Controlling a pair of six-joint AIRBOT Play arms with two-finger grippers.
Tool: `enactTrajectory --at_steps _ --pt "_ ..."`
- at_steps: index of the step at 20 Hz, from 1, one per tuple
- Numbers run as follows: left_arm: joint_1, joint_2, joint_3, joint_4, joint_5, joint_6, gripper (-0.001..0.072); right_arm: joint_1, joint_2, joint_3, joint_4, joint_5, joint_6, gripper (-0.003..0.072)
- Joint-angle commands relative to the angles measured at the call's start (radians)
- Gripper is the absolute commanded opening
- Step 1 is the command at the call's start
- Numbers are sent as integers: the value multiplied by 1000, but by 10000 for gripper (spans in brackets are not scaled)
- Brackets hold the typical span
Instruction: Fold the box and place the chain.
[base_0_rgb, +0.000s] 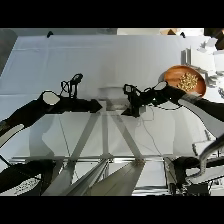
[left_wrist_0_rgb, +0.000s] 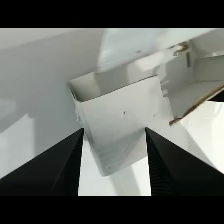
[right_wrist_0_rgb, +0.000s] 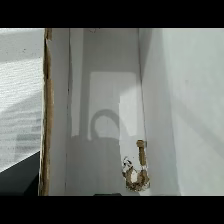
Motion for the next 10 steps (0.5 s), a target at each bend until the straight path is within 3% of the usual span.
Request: enactTrajectory --at_steps 1,10 --pt "-9 -2 0 -56 8 54 410 0 1 0 0 0 0 526" --pt "-27 -10 0 -13 69 54 420 0 1 0 0 0 0 526"
